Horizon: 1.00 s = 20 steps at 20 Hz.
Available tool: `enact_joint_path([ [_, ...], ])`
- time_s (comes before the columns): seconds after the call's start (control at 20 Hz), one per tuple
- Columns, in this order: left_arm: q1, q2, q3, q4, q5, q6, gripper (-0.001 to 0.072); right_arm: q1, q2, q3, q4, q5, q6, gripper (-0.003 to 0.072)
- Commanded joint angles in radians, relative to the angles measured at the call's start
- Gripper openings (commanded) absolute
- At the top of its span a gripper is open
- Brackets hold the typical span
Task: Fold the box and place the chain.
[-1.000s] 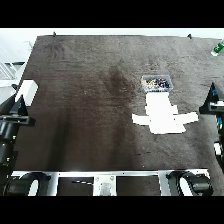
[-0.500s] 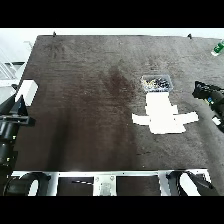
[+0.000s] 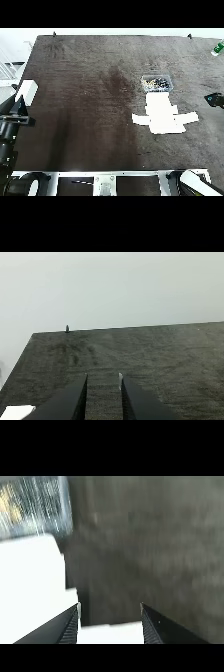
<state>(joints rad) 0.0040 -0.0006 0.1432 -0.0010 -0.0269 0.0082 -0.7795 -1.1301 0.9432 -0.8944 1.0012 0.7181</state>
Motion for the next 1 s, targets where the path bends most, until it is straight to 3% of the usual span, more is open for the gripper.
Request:
enact_joint_path([
  [0.0, 0.0, 0.0, 0.0, 0.0, 0.001, 0.0, 0.0256, -0.02, -0.152, 0.129, -0.189, 0.199, 0.079, 0.0509],
  [0.2, 0.0, 0.0, 0.0, 0.0, 0.0, 0.0, 0.0257, -0.021, -0.298, 0.187, -0.29, 0.266, 0.075, 0.0549],
  [0.5, 0.0, 0.0, 0.0, 0.0, -0.01, 0.0, 0.0257, -0.017, -0.446, 0.251, -0.243, 0.362, 0.023, 0.0549],
  [0.75, 0.0, 0.0, 0.0, 0.0, -0.01, 0.0, 0.0257, -0.016, -0.509, 0.251, -0.102, 0.454, -0.023, 0.0548],
  [0.95, 0.0, 0.0, 0.0, 0.0, -0.011, 0.0, 0.0257, 0.006, -0.559, 0.25, -0.092, 0.491, -0.023, 0.0548],
])
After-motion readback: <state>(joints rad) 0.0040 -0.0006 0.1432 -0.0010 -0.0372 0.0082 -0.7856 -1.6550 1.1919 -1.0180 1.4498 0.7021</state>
